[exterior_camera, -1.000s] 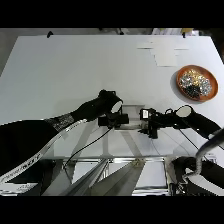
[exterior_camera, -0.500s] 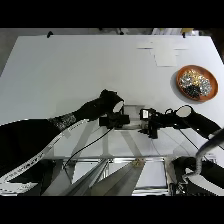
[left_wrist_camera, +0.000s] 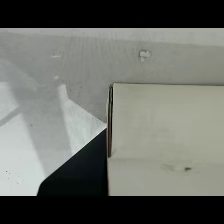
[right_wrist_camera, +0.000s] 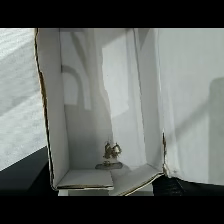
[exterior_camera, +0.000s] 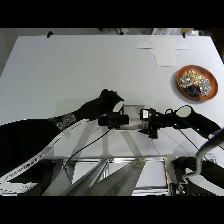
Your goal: Fold the box and place the chain.
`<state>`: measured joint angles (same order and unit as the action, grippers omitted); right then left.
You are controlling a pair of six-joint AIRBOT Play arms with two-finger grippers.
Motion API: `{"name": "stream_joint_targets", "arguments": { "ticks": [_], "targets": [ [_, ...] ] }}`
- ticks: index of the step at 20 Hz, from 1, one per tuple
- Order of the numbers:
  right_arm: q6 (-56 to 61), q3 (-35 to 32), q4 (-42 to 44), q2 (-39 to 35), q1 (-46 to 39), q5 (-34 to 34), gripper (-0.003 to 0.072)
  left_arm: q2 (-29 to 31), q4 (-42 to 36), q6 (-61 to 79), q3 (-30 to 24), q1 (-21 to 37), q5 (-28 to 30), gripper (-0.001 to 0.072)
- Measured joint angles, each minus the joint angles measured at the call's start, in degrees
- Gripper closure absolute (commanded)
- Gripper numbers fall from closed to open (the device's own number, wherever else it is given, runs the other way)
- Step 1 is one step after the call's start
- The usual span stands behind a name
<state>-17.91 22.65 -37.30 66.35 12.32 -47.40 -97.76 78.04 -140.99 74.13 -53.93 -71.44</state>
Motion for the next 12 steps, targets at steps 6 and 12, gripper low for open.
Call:
{"name": "stream_joint_targets", "arguments": {
  "ticks": [6,12],
  "targets": [
    [0.04,0.02,-0.02,0.00,0.02,0.00,0.0219,0.28,0.00,2.75,0.04,0.55,-1.79,0.0226],
    [0.04,0.02,0.00,0.00,0.02,0.00,0.0219,3.52,-0.72,13.57,0.04,3.13,-2.01,0.0203]
  ]
}}
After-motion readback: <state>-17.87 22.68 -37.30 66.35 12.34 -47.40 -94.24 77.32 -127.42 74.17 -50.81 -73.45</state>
